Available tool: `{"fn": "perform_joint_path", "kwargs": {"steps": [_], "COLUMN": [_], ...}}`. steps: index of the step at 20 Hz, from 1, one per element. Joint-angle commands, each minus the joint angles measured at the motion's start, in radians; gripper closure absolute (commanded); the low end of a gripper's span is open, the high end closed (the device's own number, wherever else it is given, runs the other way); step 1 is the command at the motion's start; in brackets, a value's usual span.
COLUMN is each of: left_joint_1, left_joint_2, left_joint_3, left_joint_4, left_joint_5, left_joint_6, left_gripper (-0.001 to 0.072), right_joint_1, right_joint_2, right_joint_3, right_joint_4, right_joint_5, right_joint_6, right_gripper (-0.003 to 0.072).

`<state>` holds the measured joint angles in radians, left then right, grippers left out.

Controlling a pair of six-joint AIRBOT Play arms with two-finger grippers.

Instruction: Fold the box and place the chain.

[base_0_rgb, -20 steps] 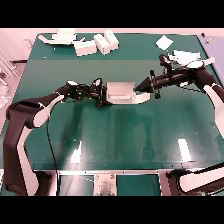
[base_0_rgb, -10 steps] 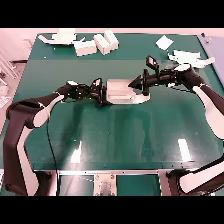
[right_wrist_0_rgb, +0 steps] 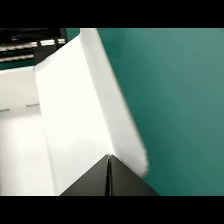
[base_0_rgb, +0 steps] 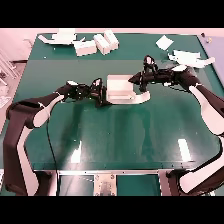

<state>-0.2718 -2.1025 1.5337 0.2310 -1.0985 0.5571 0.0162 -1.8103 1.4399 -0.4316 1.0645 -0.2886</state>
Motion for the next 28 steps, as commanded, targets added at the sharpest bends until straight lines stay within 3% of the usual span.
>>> {"fn": "perform_joint_path", "kwargs": {"steps": [1, 11, 15, 22, 23, 24, 25, 26, 28], "left_joint_1": [0.0, 0.0, 0.0, 0.0, 0.0, 0.0, 0.0, 0.0, 0.0], "left_joint_2": [0.0, 0.0, 0.0, 0.0, 0.0, 0.0, 0.0, 0.0, 0.0], "left_joint_3": [0.0, 0.0, 0.0, 0.0, 0.0, 0.0, 0.0, 0.0, 0.0], "left_joint_4": [0.0, 0.0, 0.0, 0.0, 0.0, 0.0, 0.0, 0.0, 0.0], "left_joint_5": [-0.002, -0.002, -0.002, -0.002, -0.002, -0.002, -0.002, -0.002, -0.002], "left_joint_6": [0.0, 0.0, 0.0, 0.0, 0.0, 0.0, 0.0, 0.0, 0.0], "left_gripper": [0.0425, 0.0425, 0.0425, 0.0425, 0.0425, 0.0425, 0.0425, 0.0425, 0.0425], "right_joint_1": [0.001, 0.001, 0.001, -0.028, -0.041, -0.054, -0.066, -0.076, -0.097], "right_joint_2": [-0.05, -0.08, -0.076, 0.086, 0.113, 0.13, 0.14, 0.143, 0.143], "right_joint_3": [0.002, -0.003, 0.0, 0.001, 0.0, 0.0, 0.0, 0.0, -0.021], "right_joint_4": [0.0, -0.105, -0.103, -0.076, -0.08, -0.092, -0.125, -0.167, -0.242], "right_joint_5": [-0.025, 0.069, 0.07, 0.087, 0.121, 0.152, 0.177, 0.19, 0.19], "right_joint_6": [-0.008, 0.043, -0.09, -0.014, 0.004, 0.044, 0.082, 0.101, 0.125], "right_gripper": [0.0678, 0.0677, 0.0677, 0.0677, 0.0576, 0.0285, 0.0261, 0.0361, 0.03]}}
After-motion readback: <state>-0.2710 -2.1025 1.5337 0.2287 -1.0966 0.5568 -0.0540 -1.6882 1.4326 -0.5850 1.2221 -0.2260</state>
